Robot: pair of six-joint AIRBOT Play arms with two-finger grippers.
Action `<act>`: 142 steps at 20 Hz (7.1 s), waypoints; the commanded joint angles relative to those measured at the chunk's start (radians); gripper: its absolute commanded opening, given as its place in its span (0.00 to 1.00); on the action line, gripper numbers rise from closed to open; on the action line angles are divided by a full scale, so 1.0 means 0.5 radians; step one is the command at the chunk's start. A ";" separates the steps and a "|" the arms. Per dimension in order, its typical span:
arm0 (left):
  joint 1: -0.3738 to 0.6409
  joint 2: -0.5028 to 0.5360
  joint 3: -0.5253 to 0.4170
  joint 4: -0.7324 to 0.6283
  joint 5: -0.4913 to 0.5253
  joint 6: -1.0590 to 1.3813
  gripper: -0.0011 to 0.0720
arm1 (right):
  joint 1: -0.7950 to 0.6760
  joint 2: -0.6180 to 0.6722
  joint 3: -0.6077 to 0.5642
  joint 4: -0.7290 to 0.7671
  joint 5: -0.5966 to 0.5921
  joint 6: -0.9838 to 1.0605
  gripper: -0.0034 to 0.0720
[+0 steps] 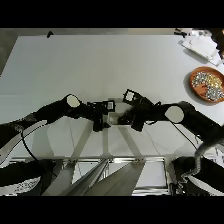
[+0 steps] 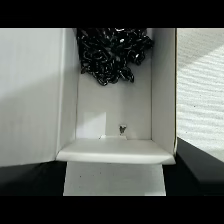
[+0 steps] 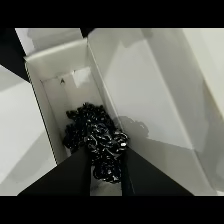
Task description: Fold the box and place the chain.
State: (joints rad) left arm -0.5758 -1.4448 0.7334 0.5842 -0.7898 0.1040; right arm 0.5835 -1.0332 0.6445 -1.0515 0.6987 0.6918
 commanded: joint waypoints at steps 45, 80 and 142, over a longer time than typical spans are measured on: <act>0.002 0.001 0.001 0.000 0.001 0.000 0.63 | -0.777 -1.048 1.254 0.440 1.392 -0.092 0.06; 0.002 0.001 0.001 0.000 0.001 0.000 0.63 | 0.122 -0.394 0.876 -0.453 1.089 -0.121 0.50; 0.002 0.001 0.001 0.000 0.001 0.001 0.63 | 0.171 -0.672 0.925 -0.382 1.059 -0.005 0.60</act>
State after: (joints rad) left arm -0.5758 -1.4448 0.7334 0.5842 -0.7895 0.1036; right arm 0.6411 -1.4010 1.1416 -1.2041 1.3319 0.6636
